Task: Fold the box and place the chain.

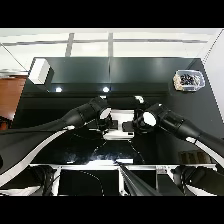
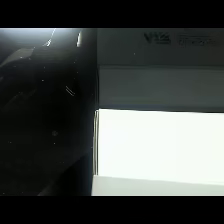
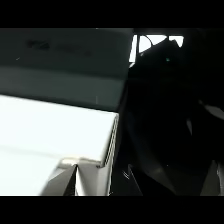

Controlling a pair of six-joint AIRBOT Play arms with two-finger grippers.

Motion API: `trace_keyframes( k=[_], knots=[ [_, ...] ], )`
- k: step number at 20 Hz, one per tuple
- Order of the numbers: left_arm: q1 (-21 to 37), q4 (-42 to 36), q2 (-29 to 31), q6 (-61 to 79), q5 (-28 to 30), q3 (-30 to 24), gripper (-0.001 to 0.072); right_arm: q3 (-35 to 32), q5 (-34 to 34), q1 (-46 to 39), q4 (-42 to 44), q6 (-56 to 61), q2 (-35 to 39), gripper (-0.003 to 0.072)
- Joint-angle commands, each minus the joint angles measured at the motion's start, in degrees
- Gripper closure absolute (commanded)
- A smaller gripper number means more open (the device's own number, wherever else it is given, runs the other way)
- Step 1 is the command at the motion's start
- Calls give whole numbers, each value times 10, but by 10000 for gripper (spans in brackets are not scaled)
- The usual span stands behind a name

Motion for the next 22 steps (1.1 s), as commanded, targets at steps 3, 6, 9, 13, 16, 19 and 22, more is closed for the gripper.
trace_keyframes(
  k=[3,6,9,13,16,19,22],
  knots=[
    [0,0,0,0,0,0,680,31,11,21,-29,35,-31,370],
    [0,0,0,0,-1,0,680,42,33,22,-41,45,-49,370],
    [0,0,0,0,0,0,680,43,35,22,-46,61,-50,382],
    [0,0,0,0,0,0,680,43,29,22,-55,67,-55,382],
    [0,0,0,0,1,0,680,43,27,22,-49,67,-64,382],
    [0,0,0,0,3,0,680,43,26,22,-49,68,-64,499],
    [0,0,0,0,2,0,680,43,9,22,-44,66,-64,642]
  ],
)
